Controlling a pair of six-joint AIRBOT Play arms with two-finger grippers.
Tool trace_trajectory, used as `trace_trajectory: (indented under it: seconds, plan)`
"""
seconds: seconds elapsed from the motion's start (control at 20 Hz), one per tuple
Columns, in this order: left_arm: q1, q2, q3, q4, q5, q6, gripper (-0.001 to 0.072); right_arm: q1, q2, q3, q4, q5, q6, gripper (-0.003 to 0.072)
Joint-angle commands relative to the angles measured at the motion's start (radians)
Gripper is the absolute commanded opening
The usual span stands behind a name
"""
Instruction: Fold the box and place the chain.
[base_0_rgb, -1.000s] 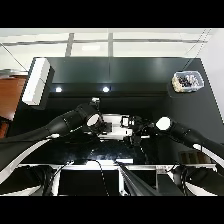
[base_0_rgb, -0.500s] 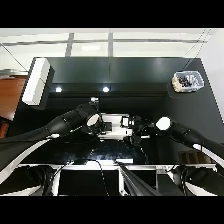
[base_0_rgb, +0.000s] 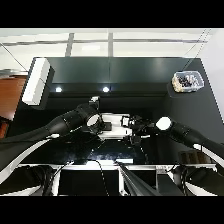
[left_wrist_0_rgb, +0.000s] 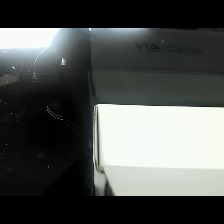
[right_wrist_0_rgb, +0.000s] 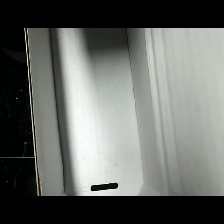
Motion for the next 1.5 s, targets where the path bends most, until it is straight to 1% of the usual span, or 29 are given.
trace_trajectory:
  seconds: [0.0,0.05,0.1,0.3,0.35,0.4,0.45,0.65,0.8,0.95,1.1,1.3,1.35,1.4,1.45]
  plan:
    - [0.0,0.0,0.0,-0.024,0.01,0.003,0.0029,0.001,-0.001,0.0,0.0,0.0,0.0,0.0188]
    - [0.0,0.0,0.0,-0.024,0.01,0.003,0.0029,0.001,-0.001,0.0,0.0,0.0,0.0,0.0189]
    - [0.0,0.0,0.0,-0.024,0.009,0.003,0.003,0.001,-0.001,0.0,0.001,0.0,0.001,0.0212]
    - [0.0,0.0,0.0,-0.024,0.008,0.003,0.0029,0.001,-0.001,0.0,0.0,0.0,0.0,0.0212]
    - [0.0,0.0,0.0,-0.024,0.006,0.003,0.0029,-0.001,0.0,0.0,0.001,-0.001,0.002,0.0418]
    - [0.0,0.0,0.0,-0.024,0.006,0.003,0.0028,-0.003,0.0,0.002,0.002,0.0,0.005,0.0608]
    - [0.0,0.0,0.0,-0.024,0.006,0.003,0.0029,-0.003,0.002,0.006,0.0,0.001,0.023,0.0675]
    - [0.002,0.0,0.0,-0.024,-0.001,0.004,0.0029,-0.016,0.057,0.017,-0.005,0.057,0.033,0.0674]
    - [0.002,0.002,0.001,-0.009,-0.046,0.027,0.0029,-0.067,0.113,0.018,-0.081,0.117,0.04,0.0673]
    - [0.004,0.016,0.001,0.023,-0.066,0.027,0.0029,-0.123,0.141,0.018,-0.094,0.179,0.043,0.0673]
    - [0.004,0.016,0.0,0.067,-0.093,0.026,0.0028,-0.126,0.142,0.018,-0.145,0.192,0.032,0.0672]
    - [0.004,0.016,0.0,0.066,-0.069,0.026,0.0028,-0.078,0.132,0.018,-0.142,0.172,-0.008,0.067]
    - [0.004,0.016,0.0,0.066,-0.069,0.026,0.0028,-0.057,0.122,0.018,-0.142,0.165,-0.01,0.0582]
    - [0.004,0.016,0.0,0.066,-0.069,0.026,0.0028,-0.037,0.113,0.018,-0.142,0.148,-0.01,0.053]
    - [0.004,0.016,0.0,0.066,-0.069,0.026,0.0028,-0.022,0.107,0.018,-0.138,0.122,-0.008,0.0529]
